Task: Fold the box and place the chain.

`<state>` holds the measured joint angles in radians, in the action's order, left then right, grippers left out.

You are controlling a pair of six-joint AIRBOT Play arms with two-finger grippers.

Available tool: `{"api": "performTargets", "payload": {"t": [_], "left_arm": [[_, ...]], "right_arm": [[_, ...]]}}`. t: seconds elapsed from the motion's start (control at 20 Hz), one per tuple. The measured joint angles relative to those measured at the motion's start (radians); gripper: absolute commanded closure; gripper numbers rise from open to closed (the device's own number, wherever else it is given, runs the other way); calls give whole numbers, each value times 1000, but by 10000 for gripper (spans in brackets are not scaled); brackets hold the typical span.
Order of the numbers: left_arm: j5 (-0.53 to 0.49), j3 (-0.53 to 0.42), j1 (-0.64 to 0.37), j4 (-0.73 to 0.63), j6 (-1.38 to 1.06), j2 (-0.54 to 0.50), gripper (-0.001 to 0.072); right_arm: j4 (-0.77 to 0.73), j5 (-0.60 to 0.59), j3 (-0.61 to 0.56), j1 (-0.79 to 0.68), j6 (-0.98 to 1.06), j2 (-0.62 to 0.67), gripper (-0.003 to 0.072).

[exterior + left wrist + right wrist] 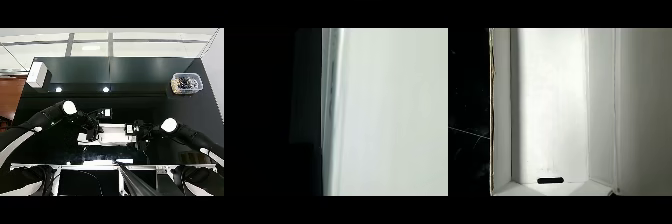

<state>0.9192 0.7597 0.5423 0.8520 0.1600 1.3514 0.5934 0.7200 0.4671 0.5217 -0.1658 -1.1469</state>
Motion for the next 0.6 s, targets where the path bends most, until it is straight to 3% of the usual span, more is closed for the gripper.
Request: {"api": "performTargets", "payload": {"t": [0.6], "left_arm": [[0,0,0,0,0,0,684]], "right_arm": [[1,-23,0,1,-14,-32,58]]}}
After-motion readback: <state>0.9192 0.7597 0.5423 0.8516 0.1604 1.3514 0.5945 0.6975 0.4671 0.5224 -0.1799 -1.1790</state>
